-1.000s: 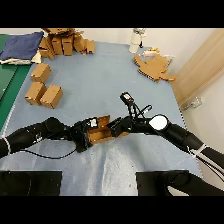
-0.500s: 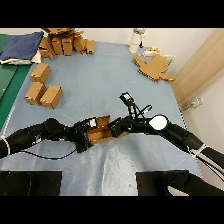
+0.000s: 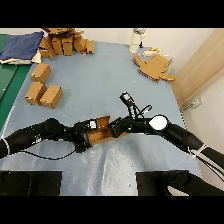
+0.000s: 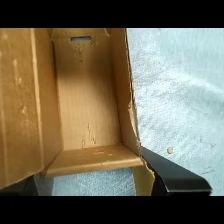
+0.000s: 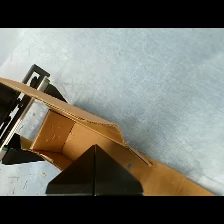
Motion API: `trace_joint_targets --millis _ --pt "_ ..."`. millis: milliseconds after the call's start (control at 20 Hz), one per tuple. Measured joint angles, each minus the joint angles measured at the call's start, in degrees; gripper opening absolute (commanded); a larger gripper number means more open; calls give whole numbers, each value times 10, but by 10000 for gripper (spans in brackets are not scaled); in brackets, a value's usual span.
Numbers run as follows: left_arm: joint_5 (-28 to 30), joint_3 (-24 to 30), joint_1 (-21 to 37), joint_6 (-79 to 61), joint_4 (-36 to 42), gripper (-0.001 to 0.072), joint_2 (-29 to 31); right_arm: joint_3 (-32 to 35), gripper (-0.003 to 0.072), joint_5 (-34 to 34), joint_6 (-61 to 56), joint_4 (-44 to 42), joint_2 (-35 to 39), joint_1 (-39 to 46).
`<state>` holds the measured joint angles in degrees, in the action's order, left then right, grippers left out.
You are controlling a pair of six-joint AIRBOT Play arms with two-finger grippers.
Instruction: Fold the box.
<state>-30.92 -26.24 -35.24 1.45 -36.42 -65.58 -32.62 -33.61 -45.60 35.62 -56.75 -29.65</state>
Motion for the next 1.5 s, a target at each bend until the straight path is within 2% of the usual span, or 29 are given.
trace_joint_targets --millis 750,1200,1300,1350,1400,1500 --pt "-8 0 -1 1 -6 637 0 0 1 0 0 0 0 0" --pt "-3 0 -1 2 26 633 0 0 1 0 0 0 0 0" --pt "3 0 -1 10 35 345 -1 0 1 0 0 0 0 0" --pt "4 0 -1 13 36 297 0 0 1 0 0 0 0 0" --pt "4 0 -1 16 37 208 0 0 1 0 0 0 0 0" --pt "5 0 -1 21 40 104 -1 0 1 0 0 0 0 0"
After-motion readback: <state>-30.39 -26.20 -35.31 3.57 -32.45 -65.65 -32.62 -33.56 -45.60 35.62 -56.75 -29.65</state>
